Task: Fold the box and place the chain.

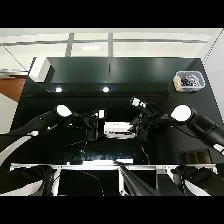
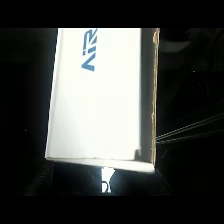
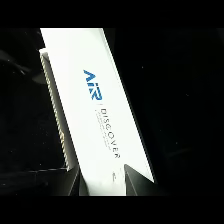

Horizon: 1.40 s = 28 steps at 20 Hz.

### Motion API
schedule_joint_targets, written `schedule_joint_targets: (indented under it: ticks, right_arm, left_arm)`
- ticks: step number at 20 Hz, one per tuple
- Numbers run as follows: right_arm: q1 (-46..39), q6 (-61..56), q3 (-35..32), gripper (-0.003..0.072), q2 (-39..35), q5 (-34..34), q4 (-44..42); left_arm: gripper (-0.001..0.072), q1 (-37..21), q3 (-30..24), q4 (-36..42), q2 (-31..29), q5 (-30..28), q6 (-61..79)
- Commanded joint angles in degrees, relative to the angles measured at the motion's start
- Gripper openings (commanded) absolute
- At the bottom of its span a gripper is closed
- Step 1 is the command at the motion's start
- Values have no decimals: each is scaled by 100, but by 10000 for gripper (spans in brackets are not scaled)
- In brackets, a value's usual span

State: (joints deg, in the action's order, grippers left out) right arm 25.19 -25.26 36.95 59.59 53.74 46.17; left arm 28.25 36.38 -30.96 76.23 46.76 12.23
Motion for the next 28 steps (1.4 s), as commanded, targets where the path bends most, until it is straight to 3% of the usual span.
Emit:
schedule_joint_targets:
  ticks: [1, 14, 15, 16, 28]
  right_arm:
    - [103, -2, -2, 309, 85, 0, 59]
    - [350, -7, 0, 314, 138, -149, 157]
    - [350, -11, 0, 413, 138, -151, 205]
    - [350, -66, 0, 445, 138, -151, 280]
    - [337, -487, 2, 444, -219, -129, 514]
  left_arm:
    - [481, 4, -2, -2, 4, -2, 0]
    - [481, 4, -2, -2, 4, -2, 0]
    - [481, 4, -2, -2, 4, -2, 0]
    - [481, 4, -2, -2, 4, -2, 0]
    - [481, 4, -2, -2, 4, -2, 0]
